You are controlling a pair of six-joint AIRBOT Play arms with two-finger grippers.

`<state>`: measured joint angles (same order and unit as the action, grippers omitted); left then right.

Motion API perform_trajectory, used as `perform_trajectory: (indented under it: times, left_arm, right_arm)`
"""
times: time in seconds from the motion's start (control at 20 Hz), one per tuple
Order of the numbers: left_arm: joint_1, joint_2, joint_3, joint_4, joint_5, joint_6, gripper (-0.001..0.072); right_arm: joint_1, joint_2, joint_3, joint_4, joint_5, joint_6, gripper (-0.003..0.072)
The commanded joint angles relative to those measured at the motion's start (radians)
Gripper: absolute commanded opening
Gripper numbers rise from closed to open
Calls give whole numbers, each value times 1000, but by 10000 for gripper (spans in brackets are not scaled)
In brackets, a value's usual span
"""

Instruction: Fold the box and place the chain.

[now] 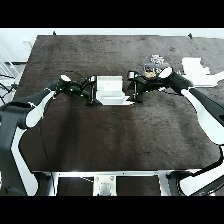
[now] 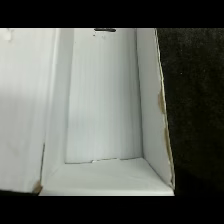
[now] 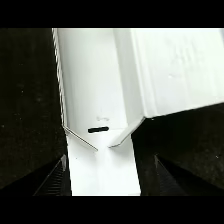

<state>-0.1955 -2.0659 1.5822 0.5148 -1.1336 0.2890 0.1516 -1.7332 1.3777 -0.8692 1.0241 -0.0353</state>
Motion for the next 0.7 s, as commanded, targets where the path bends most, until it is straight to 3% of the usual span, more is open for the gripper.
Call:
perform_trajectory:
  times: [0.0, 0.05, 0.15, 0.35, 0.5, 0.65]
  left_arm:
    - [1, -1, 0, 0, 0, 0, 448]
    - [1, -1, 0, 0, 0, 0, 448]
    - [1, -1, 0, 0, 0, 0, 448]
    - [1, -1, 0, 0, 0, 0, 448]
    - [1, -1, 0, 0, 0, 0, 447]
    - [1, -1, 0, 0, 0, 0, 448]
  right_arm:
    - [19, -31, -7, -10, -34, -27, 621]
    - [21, -36, -8, -10, -37, -27, 608]
    - [28, -43, -7, 5, -46, -30, 451]
    - [51, -47, -8, 25, -105, -30, 320]
    - [80, -51, -7, 76, -112, -53, 252]
    - [98, -62, -8, 110, -119, -74, 252]
